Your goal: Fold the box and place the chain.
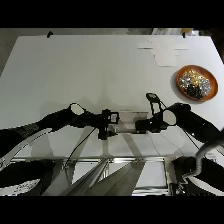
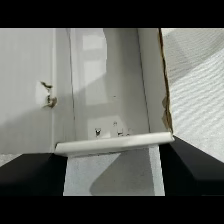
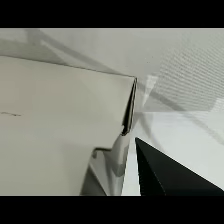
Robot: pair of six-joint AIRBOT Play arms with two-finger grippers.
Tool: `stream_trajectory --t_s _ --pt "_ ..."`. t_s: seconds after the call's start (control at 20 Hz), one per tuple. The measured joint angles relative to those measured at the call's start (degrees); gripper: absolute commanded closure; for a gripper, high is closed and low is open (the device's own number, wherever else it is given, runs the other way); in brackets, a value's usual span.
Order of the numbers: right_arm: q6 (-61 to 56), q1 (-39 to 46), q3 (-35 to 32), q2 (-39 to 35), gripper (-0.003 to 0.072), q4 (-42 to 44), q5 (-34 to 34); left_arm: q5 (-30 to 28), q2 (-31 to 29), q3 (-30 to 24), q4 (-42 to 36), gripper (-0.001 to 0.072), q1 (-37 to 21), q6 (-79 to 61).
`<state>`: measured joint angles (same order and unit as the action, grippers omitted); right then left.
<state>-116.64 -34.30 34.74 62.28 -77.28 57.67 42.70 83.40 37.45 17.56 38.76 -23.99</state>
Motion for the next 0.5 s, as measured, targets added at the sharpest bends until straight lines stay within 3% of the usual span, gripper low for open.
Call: stream_trajectory --t_s 0.1,0.5 --pt "-3.2 -1.6 0.7 1.0 0.0370 -2.0 0.4 0.0 0.0 0.0 0.0 0.0502 0.0 0.0" --pt "-8.6 -4.3 7.5 8.9 0.0371 -8.2 6.8 0.0 0.0 0.0 0.0 0.0502 0.0 0.0"
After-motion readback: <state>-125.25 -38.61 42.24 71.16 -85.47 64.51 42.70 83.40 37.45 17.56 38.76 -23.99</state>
